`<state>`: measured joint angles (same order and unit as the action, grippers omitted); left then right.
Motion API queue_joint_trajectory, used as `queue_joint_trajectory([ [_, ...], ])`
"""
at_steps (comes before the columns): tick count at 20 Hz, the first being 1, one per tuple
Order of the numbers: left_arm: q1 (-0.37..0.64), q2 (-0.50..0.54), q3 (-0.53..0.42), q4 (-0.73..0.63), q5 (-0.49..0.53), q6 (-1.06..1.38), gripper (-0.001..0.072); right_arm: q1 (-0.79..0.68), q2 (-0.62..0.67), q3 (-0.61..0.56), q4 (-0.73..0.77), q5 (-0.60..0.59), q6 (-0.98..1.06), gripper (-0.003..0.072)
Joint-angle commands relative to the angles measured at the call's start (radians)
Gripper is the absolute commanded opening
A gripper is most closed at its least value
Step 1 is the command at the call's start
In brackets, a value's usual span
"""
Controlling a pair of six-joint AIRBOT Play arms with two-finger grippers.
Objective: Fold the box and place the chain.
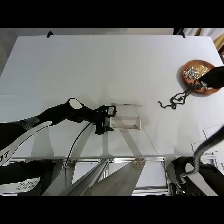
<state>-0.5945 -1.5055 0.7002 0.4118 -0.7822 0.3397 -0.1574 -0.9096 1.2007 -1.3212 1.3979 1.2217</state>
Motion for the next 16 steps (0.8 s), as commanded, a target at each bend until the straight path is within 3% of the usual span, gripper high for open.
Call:
queue_joint_trajectory([
  [1, 0.000, 0.000, 0.000, 0.000, 0.000, 0.000, 0.0253, 0.019, -0.126, -0.138, -0.169, -0.137, 0.012, 0.0259],
  [8, 0.000, 0.000, 0.000, 0.000, 0.000, 0.000, 0.0253, 0.019, -0.484, -0.141, -0.186, -0.198, -0.065, 0.0267],
  [16, 0.000, 0.000, 0.000, 0.000, 0.000, 0.000, 0.0253, 0.019, -0.559, -0.141, -0.180, -0.238, -0.360, 0.0268],
])
